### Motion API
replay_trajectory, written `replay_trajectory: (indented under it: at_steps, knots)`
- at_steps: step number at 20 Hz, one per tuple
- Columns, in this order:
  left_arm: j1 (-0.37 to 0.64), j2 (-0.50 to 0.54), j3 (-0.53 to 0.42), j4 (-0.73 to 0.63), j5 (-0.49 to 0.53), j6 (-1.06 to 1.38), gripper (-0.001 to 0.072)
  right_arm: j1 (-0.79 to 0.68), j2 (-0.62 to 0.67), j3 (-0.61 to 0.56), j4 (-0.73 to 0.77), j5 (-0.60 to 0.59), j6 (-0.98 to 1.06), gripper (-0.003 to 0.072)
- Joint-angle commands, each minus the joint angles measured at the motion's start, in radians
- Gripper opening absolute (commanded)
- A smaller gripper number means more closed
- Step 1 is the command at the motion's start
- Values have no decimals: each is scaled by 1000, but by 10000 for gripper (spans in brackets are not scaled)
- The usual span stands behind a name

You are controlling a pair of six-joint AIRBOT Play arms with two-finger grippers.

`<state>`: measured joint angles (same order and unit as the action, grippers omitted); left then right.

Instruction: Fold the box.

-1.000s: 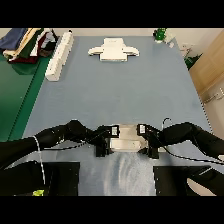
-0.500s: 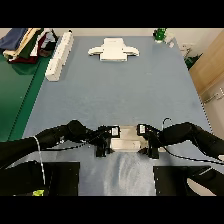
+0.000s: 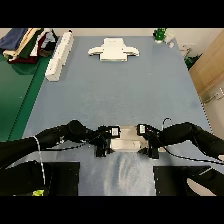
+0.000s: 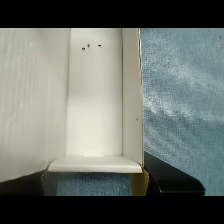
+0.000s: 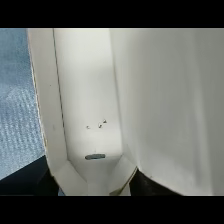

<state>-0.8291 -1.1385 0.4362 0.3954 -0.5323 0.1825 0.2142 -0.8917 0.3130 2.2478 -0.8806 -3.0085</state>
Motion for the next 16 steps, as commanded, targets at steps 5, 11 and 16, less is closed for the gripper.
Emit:
replay_trajectory:
  at_steps: [5, 11, 16]
  knots:
    - [0, 0, 1, 1, 0, 1, 520, 0, 0, 1, 1, 19, 0, 490]
    - [0, 0, 1, 1, 0, 1, 520, 0, 0, 1, 26, 17, 0, 490]
    - [0, 0, 1, 1, 0, 1, 519, 0, 1, 2, 27, 9, 0, 490]
